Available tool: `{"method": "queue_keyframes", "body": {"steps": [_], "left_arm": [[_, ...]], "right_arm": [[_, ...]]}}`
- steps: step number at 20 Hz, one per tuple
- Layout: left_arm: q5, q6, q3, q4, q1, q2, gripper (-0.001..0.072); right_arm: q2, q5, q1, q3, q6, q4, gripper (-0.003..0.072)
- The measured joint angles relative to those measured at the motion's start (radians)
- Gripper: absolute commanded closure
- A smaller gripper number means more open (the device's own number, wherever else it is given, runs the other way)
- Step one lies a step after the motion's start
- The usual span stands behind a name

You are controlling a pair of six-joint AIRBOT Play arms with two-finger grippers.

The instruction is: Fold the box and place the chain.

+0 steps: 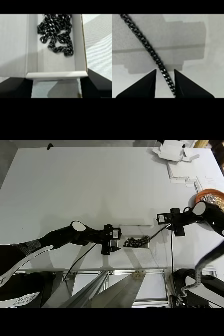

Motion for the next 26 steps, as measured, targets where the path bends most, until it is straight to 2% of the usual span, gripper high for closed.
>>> {"method": "queue_keyframes", "body": {"steps": [1, 2, 5, 7, 10, 13, 16, 19, 23, 26], "left_arm": [[0.000, 0.000, 0.000, 0.000, 0.000, 0.000, 0.0434], [0.000, 0.000, 0.000, 0.000, 0.000, 0.000, 0.0434], [0.000, 0.000, 0.000, 0.000, 0.000, 0.000, 0.0434], [0.000, 0.000, 0.000, 0.000, 0.000, 0.000, 0.0434], [0.000, 0.000, 0.000, 0.000, 0.000, 0.000, 0.0434], [0.000, 0.000, 0.000, 0.000, 0.000, 0.000, 0.0434], [0.000, 0.000, 0.000, 0.000, 0.000, 0.000, 0.0434], [0.000, 0.000, 0.000, 0.000, 0.000, 0.000, 0.0434], [0.000, 0.000, 0.000, 0.000, 0.000, 0.000, 0.0434], [0.000, 0.000, 0.000, 0.000, 0.000, 0.000, 0.0434]], "right_arm": [[-0.006, 0.000, 0.000, 0.000, -0.003, 0.005, 0.0632], [-0.011, 0.006, 0.000, 0.000, -0.003, 0.009, 0.0666], [-0.015, 0.039, 0.000, 0.002, -0.007, 0.009, 0.0666], [0.003, 0.102, 0.000, -0.001, -0.006, 0.000, 0.0665], [0.085, 0.151, 0.006, 0.000, 0.047, 0.024, 0.0665], [0.201, 0.226, 0.039, 0.000, 0.096, 0.142, 0.0665], [0.320, 0.305, 0.119, 0.000, 0.131, 0.267, 0.0665], [0.404, 0.347, 0.229, 0.000, 0.185, 0.332, 0.0665], [0.456, 0.355, 0.388, 0.000, 0.250, 0.397, 0.0665], [0.469, 0.298, 0.505, 0.000, 0.269, 0.446, 0.0665]]}}
